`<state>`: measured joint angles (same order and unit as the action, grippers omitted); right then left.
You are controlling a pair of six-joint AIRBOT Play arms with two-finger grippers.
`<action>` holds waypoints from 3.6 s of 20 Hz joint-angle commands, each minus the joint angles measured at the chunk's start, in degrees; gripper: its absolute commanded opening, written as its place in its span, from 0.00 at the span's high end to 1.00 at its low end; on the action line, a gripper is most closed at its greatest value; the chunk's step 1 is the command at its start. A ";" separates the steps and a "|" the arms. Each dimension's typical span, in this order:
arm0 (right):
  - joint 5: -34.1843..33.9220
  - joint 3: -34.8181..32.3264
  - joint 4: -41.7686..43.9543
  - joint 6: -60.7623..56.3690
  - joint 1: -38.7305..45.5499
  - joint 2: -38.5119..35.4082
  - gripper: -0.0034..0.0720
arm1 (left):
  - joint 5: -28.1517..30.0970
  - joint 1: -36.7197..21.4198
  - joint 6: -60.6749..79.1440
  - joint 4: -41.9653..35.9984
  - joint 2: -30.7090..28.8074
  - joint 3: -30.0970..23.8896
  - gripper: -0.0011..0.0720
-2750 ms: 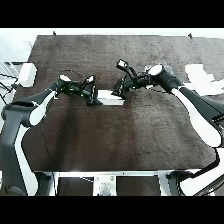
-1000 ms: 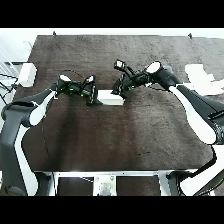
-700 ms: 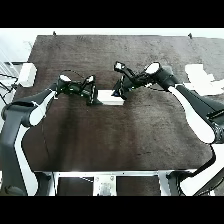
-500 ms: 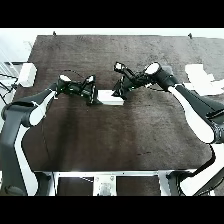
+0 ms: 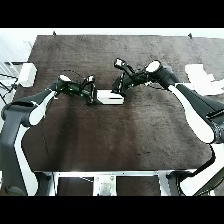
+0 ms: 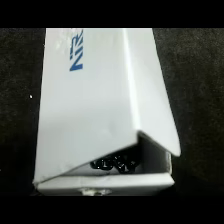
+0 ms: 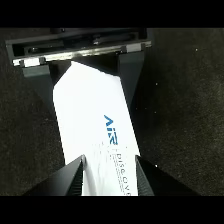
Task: Fold the box and place the chain.
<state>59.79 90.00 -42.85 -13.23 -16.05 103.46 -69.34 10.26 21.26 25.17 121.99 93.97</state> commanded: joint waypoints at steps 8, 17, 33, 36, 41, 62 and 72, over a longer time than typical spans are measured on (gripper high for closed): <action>-1.27 0.17 -2.23 -0.22 -0.39 0.63 0.46 | -0.13 0.04 0.02 0.04 -0.02 0.02 0.26; -1.07 -2.78 -2.19 -0.20 -2.45 0.68 0.46 | -0.13 0.04 0.02 0.04 -0.02 0.02 0.26; 0.35 -6.19 10.34 9.33 1.88 0.72 0.37 | -0.13 0.04 0.02 0.04 -0.02 0.02 0.26; 2.51 -6.19 11.34 9.42 2.34 0.72 0.37 | -0.13 0.04 0.00 0.04 -0.02 0.02 0.26; 4.79 -6.21 11.39 9.42 2.32 0.85 0.55 | -0.13 0.04 0.02 0.04 -0.02 0.02 0.26; 8.22 -5.11 12.92 5.20 2.58 -0.98 0.94 | -0.13 0.04 0.02 0.04 -0.02 0.02 0.26; 1.51 -21.62 12.79 -1.81 5.29 -26.82 0.95 | -0.13 0.04 0.02 0.04 -0.02 0.02 0.26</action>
<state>66.50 75.99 -30.13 -13.39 -12.01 85.93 -69.52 10.33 21.23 25.19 121.99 93.97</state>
